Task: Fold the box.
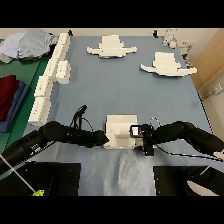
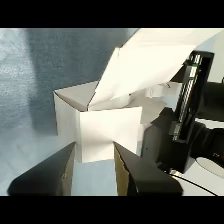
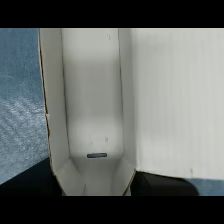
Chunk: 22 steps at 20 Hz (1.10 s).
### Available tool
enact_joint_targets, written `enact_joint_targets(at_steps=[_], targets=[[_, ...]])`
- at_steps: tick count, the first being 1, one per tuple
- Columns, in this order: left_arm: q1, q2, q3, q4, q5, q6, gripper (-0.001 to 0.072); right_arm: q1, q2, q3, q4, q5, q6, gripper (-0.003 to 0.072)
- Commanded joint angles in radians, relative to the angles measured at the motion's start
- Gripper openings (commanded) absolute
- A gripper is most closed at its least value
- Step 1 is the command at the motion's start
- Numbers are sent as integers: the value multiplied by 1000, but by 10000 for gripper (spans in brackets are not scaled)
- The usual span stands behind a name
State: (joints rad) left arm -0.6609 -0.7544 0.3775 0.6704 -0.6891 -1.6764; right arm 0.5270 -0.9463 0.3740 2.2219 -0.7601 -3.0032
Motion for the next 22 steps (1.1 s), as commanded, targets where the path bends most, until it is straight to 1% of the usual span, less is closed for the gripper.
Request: enact_joint_targets(at_steps=[1, 3, 4, 6, 9, 12, 17, 22], targets=[[-139, -64, 74, 242, 50, -293, 350, 0, 0, 1, 0, 0, 0, 483], [-202, -122, 142, 425, 5, -496, 350, 0, 0, 1, 0, 0, 0, 483], [-225, -150, 179, 507, -39, -593, 351, 0, 0, 1, 0, 0, 0, 483], [-263, -202, 252, 618, -125, -723, 350, 0, 0, 1, 0, 0, 0, 482], [-313, -282, 359, 729, -212, -825, 350, 0, 0, 1, 0, 0, 0, 483], [-353, -377, 449, 771, -309, -858, 350, 0, 0, 1, 0, 0, 0, 483], [-406, -492, 512, 771, -338, -891, 350, 0, 0, 1, 0, 0, 0, 483], [-412, -549, 537, 784, -346, -933, 350, 0, 0, 1, 0, 0, 0, 483]])
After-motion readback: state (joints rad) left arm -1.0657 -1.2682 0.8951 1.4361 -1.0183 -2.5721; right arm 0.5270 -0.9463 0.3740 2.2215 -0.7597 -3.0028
